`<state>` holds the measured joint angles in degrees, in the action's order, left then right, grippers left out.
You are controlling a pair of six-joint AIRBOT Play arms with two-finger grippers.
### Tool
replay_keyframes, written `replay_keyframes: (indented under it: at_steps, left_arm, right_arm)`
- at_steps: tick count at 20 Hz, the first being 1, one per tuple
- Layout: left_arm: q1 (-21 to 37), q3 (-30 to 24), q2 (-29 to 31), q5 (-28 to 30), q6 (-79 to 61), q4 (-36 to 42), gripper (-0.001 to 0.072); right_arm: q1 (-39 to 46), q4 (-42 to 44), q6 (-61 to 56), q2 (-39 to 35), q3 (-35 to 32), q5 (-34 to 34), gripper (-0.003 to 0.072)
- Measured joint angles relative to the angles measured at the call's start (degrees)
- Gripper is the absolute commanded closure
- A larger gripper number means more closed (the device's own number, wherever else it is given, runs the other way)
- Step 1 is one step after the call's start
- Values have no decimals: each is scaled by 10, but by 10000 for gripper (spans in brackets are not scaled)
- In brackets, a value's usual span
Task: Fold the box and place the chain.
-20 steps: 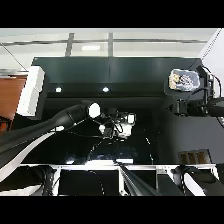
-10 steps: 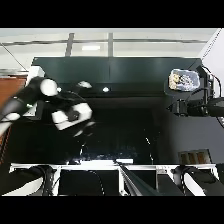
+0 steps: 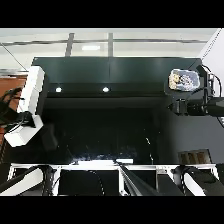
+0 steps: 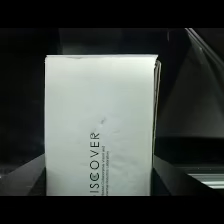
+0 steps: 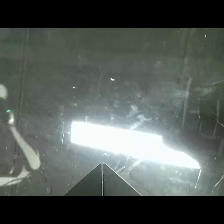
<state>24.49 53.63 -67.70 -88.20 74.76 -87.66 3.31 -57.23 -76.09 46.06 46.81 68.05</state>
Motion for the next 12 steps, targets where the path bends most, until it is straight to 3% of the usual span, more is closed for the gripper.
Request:
replay_keyframes:
  at_steps: [3,7,12]
  left_arm:
    - [63,-14,20,26,-25,-4,366]
    - [127,-59,57,108,-87,-14,366]
    - [170,-130,85,207,-221,37,366]
  right_arm:
    - [0,0,2,0,0,-6,670]
    - [0,0,2,0,0,-9,670]
    - [0,2,-6,0,0,-14,670]
